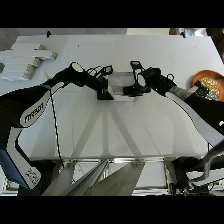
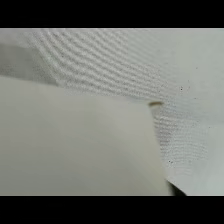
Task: Fold the box and place the chain.
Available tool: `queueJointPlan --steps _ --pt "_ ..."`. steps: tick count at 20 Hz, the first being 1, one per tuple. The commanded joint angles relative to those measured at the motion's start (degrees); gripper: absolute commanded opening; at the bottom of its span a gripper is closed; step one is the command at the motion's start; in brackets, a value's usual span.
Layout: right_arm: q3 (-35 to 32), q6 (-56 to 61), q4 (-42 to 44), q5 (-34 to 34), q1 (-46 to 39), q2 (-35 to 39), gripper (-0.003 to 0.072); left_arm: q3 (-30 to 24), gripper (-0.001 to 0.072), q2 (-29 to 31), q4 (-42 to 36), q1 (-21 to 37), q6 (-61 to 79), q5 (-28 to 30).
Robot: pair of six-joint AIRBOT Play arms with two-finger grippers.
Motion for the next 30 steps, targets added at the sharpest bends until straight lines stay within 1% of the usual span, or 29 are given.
queueJointPlan --steps 1,2,3,4,7,9,13,15,19,21,23,26,29,30 --pt "0.9 1.1 0.3 0.7 0.1 0.0 0.0224 0.0 0.0533 0.0 0.0 0.0 -0.1 0.1" --pt "2.1 1.1 0.3 1.6 0.1 0.0 0.0279 0.0 0.0533 0.0 0.0 0.0 -0.1 0.1" --pt "3.6 1.1 0.3 2.8 0.0 0.0 0.0307 0.0 0.0533 0.0 0.0 0.0 -0.1 0.1" --pt "5.4 1.1 0.3 4.1 -0.2 0.0 0.0316 0.0 0.0533 0.0 0.0 0.0 -0.1 0.1" --pt "9.6 2.1 0.5 8.4 -1.2 0.0 0.0315 0.0 0.0533 0.0 0.0 0.0 -0.1 0.1" --pt "10.2 4.8 0.0 11.0 -2.0 -0.1 0.0315 0.0 0.0533 0.0 0.0 0.0 -0.1 0.0" --pt "10.8 4.6 -0.1 15.1 -3.6 -0.7 0.0316 0.0 0.0533 0.0 0.0 0.0 -0.1 0.0" --pt "13.3 3.2 -0.2 19.5 -5.4 -0.7 0.0317 0.0 0.0533 0.0 0.0 0.0 -0.1 0.1" --pt "19.8 -4.2 -1.1 30.1 -9.4 -0.1 0.0317 0.0 0.0533 0.0 0.0 0.0 -0.1 0.1" --pt "21.1 -5.2 -1.5 32.1 -12.0 1.8 0.0316 0.0 0.0533 0.0 0.0 0.0 -0.1 0.1" --pt "21.1 -5.3 -1.5 31.5 -15.4 4.9 0.0316 0.0 0.0533 0.0 0.0 0.0 -0.1 0.0" --pt "21.1 -6.7 -1.5 30.8 -22.8 9.0 0.0314 0.0 0.0533 0.0 0.0 0.0 -0.1 0.1" --pt "21.1 -7.0 -1.5 33.6 -31.3 10.8 0.0314 0.0 0.0533 0.0 0.0 0.0 -0.1 0.1" --pt "21.1 -10.2 -1.5 35.1 -33.9 10.8 0.0314 0.0 0.0533 0.0 0.0 0.0 -0.1 0.1"
